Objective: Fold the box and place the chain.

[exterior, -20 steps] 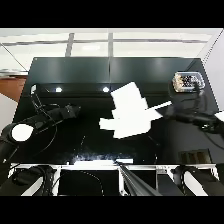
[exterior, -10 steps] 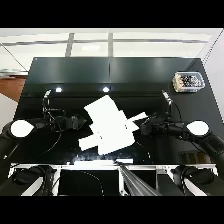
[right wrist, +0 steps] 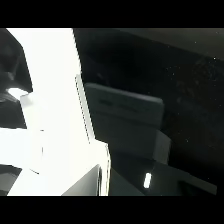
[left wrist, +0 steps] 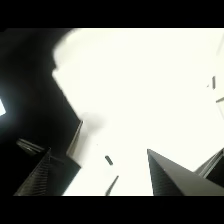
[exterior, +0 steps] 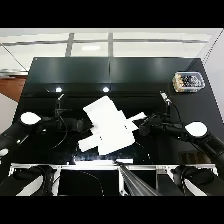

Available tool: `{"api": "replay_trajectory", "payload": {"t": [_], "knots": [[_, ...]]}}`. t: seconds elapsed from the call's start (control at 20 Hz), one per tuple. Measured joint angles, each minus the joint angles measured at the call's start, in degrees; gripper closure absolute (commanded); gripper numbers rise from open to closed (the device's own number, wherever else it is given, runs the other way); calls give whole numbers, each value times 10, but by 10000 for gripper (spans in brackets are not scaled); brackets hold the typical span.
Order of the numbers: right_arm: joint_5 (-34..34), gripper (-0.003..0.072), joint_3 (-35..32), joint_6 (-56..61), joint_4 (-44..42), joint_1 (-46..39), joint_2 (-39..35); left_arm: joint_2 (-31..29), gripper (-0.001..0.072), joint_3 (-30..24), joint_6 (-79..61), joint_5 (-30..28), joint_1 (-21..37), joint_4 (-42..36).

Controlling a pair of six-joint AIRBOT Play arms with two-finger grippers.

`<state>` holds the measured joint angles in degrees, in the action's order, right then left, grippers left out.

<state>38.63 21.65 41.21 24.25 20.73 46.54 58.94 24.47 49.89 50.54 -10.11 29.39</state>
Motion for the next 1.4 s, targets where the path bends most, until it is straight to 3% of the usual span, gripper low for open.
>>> {"api": "replay_trajectory", "payload": {"t": [0.2, 0.45, 0.65, 0.75, 0.8, 1.3, 1.35, 1.4], "knots": [[0, 639, 0, 5, 0, 0, 0, 79, 20, 13, -89, 6, 1, -56], [2, 639, 0, 14, 0, 0, 0, 141, 21, 23, -267, 81, 1, -146], [7, 639, 0, 19, 0, 0, 0, 185, 33, 38, -339, 132, 2, -175], [10, 639, 0, 18, 0, 0, 0, 206, 203, 45, -359, 154, 2, -179], [10, 639, 0, 18, 0, 0, 0, 214, 227, 48, -366, 163, 2, -177], [12, 639, 0, 18, 0, 0, 0, 233, 238, 67, -389, 186, 3, -162], [12, 639, 0, 18, 0, 0, 0, 233, 326, 68, -389, 188, 5, -161], [12, 639, 0, 18, 0, 0, 0, 233, 366, 68, -389, 189, 7, -161]]}}
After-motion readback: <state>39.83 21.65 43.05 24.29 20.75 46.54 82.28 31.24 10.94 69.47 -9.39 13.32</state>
